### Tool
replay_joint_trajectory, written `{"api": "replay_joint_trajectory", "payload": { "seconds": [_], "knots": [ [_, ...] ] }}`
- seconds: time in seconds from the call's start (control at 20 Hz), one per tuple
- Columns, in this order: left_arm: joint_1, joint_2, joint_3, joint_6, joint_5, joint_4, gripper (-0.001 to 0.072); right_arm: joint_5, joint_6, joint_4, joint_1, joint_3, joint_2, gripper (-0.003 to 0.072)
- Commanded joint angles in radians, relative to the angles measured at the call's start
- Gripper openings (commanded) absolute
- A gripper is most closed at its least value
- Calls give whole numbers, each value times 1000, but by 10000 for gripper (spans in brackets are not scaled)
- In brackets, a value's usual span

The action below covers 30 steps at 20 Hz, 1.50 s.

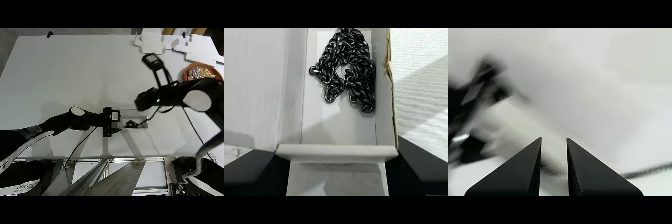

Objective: Fold the box and place the chain.

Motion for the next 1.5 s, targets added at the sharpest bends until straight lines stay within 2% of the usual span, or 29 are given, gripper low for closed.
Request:
{"api": "replay_joint_trajectory", "payload": {
  "seconds": [0.0, 0.1, 0.15, 0.25, 0.35, 0.55, 0.65, 0.9, 1.15, 1.25, 1.4, 1.45],
  "knots": [
    [0, 0, 0, 0, 0, 0, 139, 73, -10, -128, -185, 36, -44, 151],
    [0, 0, 0, 0, 0, 0, 139, 82, -4, -160, -303, 3, -102, 75],
    [0, 0, 0, 0, 0, 0, 139, 73, -5, -160, -352, -24, -129, 76],
    [0, 0, 0, 0, 0, 0, 139, 20, -9, -163, -416, -91, -169, 113],
    [0, 0, 0, 0, 0, 0, 139, -22, -38, -163, -443, -143, -202, 217],
    [0, 0, 0, 0, 0, 0, 139, -76, -55, -134, -443, -173, -280, 240],
    [0, 0, 0, 0, 0, 0, 139, -91, -55, -134, -443, -173, -317, 309],
    [0, 0, 0, 0, 0, 0, 139, -154, -60, -133, -443, -173, -347, 314],
    [0, 0, 0, 0, 0, 0, 139, -153, -58, -135, -443, -173, -391, 309],
    [0, 0, 0, 0, 0, 0, 139, -153, -58, -132, -443, -173, -408, 262],
    [0, 0, 0, 0, 0, 0, 139, -146, -59, -133, -443, -173, -405, 62],
    [0, 0, 0, 0, 0, 0, 139, -140, -59, -137, -443, -173, -397, 16]
  ]
}}
